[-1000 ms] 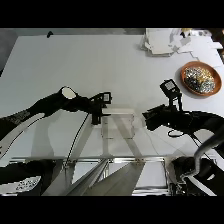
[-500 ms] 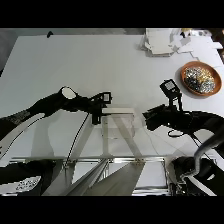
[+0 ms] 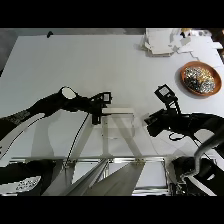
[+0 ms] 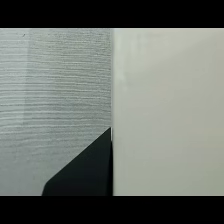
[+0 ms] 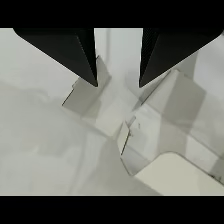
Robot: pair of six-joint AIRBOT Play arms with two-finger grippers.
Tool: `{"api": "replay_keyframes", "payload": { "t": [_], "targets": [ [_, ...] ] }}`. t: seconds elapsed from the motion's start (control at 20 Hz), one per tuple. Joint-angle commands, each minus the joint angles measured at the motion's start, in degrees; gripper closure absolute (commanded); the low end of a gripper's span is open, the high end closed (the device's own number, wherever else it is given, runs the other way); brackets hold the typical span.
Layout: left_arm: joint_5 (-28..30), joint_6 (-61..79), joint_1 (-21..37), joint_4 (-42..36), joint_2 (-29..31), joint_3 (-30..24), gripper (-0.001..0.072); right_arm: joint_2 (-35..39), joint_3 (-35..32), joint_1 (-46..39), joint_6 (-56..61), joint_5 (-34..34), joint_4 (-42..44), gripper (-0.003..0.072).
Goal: Fold the box and place the chain.
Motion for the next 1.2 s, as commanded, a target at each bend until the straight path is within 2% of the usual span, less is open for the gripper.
{"api": "replay_keyframes", "payload": {
  "t": [0.0,0.1,0.25,0.55,0.65,0.7,0.8,0.85,1.0,1.15],
  "targets": [
    [-0.1,0.0,0.0,0.0,0.0,0.0,0.07,0.0,0.0,0.0,-1.9,4.6,2.9,0.0401],
    [-0.1,0.0,0.0,0.0,0.0,0.0,0.07,0.0,0.0,0.0,-6.9,5.1,7.0,0.0549],
    [-0.1,0.0,0.0,0.0,0.0,0.0,0.07,0.0,-0.2,1.6,-16.7,5.1,10.9,0.0663],
    [-0.1,0.0,0.0,0.0,0.0,0.0,0.07,0.0,-4.5,11.8,-28.6,5.0,11.3,0.0663],
    [-0.1,0.0,0.0,0.0,0.0,0.0,0.07,0.0,-6.3,14.0,-34.7,1.6,10.6,0.0661],
    [-0.2,0.0,0.0,0.0,0.0,0.0,0.07,0.0,-7.4,15.0,-36.3,-0.9,9.0,0.0599],
    [-0.4,0.0,0.0,0.0,0.0,0.0,0.07,0.0,-10.3,16.9,-38.3,-7.1,4.0,0.0223],
    [-0.5,0.0,0.0,0.0,0.0,0.0,0.07,0.0,-11.6,17.4,-38.8,-9.3,1.4,0.014],
    [-0.7,0.0,0.0,0.0,0.0,0.0,0.07,0.0,-14.6,17.9,-38.8,-16.3,-4.9,0.0129],
    [-0.7,0.0,0.0,0.0,0.0,0.0,0.07,-0.6,-16.1,18.2,-39.0,-22.8,-5.3,0.0127]
  ]
}}
